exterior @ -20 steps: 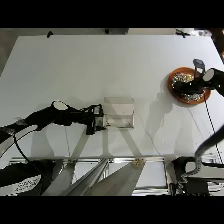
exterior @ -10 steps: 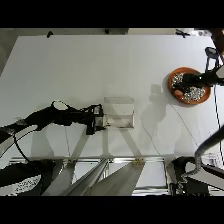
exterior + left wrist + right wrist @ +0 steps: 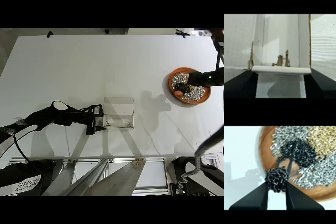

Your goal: Fold the box and place the chain.

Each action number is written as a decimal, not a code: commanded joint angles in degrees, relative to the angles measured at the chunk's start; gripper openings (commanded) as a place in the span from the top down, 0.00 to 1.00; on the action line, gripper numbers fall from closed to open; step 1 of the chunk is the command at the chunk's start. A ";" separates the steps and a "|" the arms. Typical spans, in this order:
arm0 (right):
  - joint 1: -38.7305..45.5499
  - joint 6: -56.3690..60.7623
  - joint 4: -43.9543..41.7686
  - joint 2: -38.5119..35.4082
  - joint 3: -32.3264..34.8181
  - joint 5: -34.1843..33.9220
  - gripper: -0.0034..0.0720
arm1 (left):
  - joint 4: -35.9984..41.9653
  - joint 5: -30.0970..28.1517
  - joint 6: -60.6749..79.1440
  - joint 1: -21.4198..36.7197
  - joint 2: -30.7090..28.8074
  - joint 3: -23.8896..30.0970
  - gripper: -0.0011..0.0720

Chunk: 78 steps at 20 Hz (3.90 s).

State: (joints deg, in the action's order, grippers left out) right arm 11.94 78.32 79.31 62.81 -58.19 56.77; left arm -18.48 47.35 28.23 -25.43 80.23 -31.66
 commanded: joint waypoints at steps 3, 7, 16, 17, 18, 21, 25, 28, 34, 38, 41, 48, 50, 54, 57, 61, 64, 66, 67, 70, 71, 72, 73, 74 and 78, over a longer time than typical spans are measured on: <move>-6.95 -1.03 -1.38 -5.95 0.00 3.69 0.94 | 0.00 0.00 0.02 -0.02 0.00 0.00 0.62; -15.72 0.70 -1.22 -8.41 0.00 5.57 0.94 | 0.00 0.00 0.02 -0.02 0.00 0.00 0.62; -29.14 7.48 2.84 -13.55 0.11 9.94 0.95 | 0.00 0.00 0.00 -0.02 0.00 0.00 0.62; -30.91 8.72 3.54 -15.15 0.13 10.01 0.95 | 0.00 0.00 0.02 -0.02 0.00 0.00 0.62; -32.57 9.75 3.98 -16.52 0.13 10.16 0.95 | 0.00 0.00 0.00 -0.02 0.00 0.00 0.62; -37.62 13.27 5.03 -19.71 0.17 12.31 0.95 | 0.00 0.00 0.02 -0.02 0.00 0.00 0.62; -44.46 17.46 7.10 -20.48 1.07 14.53 0.95 | 0.00 0.00 0.02 -0.02 0.00 0.00 0.62; -50.60 20.65 8.90 -20.48 1.42 14.43 0.95 | 0.00 0.00 0.02 -0.02 0.00 0.00 0.62; -58.88 27.19 14.08 -20.48 1.81 14.86 0.95 | 0.00 -0.02 0.02 -0.02 0.00 0.00 0.62; -62.14 30.45 15.26 -20.46 5.70 14.78 0.95 | 0.00 0.00 0.00 -0.02 0.00 0.00 0.62; -63.54 31.82 15.37 -20.46 8.96 14.05 0.95 | 0.00 0.00 0.00 -0.02 0.00 0.00 0.62; -63.80 34.23 11.06 -19.96 15.47 3.32 0.94 | 0.00 0.00 0.02 -0.02 0.00 0.00 0.62; -64.61 34.23 9.25 -18.78 16.79 -1.22 0.94 | 0.00 0.00 0.00 -0.02 0.00 0.00 0.62; -68.32 34.21 6.19 -13.27 17.18 -10.19 0.94 | 0.00 0.00 0.00 -0.02 0.00 0.00 0.62; -68.35 34.18 4.85 -7.96 17.18 -19.08 0.94 | 0.00 0.00 0.00 -0.02 0.00 0.00 0.62; -66.55 34.21 4.87 -3.30 17.18 -24.79 0.94 | 0.00 0.00 0.02 -0.02 0.00 0.00 0.62; -65.13 34.23 4.70 -2.29 17.16 -28.74 0.94 | 0.00 0.00 0.02 -0.02 0.00 0.00 0.62; -64.30 34.40 4.44 -1.73 17.16 -29.24 0.94 | 0.00 0.00 0.02 -0.02 0.00 0.00 0.62; -63.91 34.40 4.37 -1.27 17.16 -29.09 0.94 | 0.00 0.00 0.02 -0.02 0.00 0.00 0.62; -63.84 34.40 2.95 0.79 17.16 -28.83 0.94 | 0.00 0.00 0.00 -0.02 0.00 0.00 0.62; -63.84 34.40 2.54 1.49 17.16 -28.74 0.94 | 0.00 0.00 0.00 -0.02 0.00 0.00 0.62; -63.84 34.40 2.34 2.08 17.16 -28.44 0.94 | 0.00 0.00 0.02 -0.02 0.00 0.00 0.62; -63.84 34.40 1.66 2.54 17.16 -27.54 0.94 | 0.00 0.00 0.00 -0.02 0.00 0.00 0.62; -63.84 34.40 1.42 3.06 17.16 -26.16 0.94 | 0.00 0.00 0.00 -0.02 0.00 0.00 0.62; -63.84 34.40 0.92 5.31 17.16 -22.77 0.80 | 0.00 0.00 0.00 -0.02 0.00 0.00 0.62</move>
State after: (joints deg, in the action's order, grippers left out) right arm -51.92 112.71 81.03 66.59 -41.06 31.88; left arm -18.46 47.35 28.23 -25.43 80.23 -31.66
